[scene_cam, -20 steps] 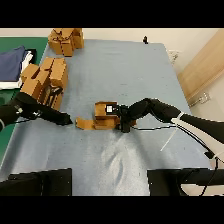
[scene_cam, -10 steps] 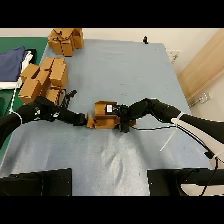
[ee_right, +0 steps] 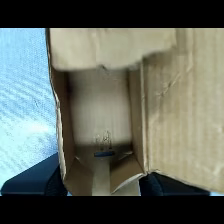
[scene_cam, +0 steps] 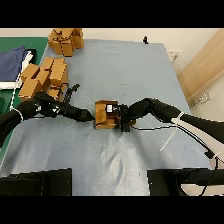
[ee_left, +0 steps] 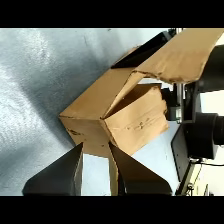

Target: Fold the box.

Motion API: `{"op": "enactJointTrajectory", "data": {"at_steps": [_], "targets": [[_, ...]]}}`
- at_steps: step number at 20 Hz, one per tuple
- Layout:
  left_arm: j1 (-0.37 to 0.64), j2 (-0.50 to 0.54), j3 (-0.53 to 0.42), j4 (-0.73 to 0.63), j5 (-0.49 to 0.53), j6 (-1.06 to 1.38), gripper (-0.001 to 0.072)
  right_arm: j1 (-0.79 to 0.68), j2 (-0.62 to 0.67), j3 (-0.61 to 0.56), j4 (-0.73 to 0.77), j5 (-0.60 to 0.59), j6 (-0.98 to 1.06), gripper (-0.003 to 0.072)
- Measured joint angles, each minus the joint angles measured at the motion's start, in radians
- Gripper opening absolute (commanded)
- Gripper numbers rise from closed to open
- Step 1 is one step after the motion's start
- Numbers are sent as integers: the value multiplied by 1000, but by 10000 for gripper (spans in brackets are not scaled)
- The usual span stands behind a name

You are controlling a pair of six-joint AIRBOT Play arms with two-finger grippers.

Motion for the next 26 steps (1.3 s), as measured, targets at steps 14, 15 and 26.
{"op": "enactJointTrajectory", "data": {"at_steps": [14,15,26], "targets": [[-50,80,5,154,82,-321,253,0,0,0,0,6,-2,290],[-72,82,8,169,103,-363,252,0,0,0,0,8,-2,290],[-382,86,161,663,203,-999,252,0,0,0,-1,26,-6,290]]}}
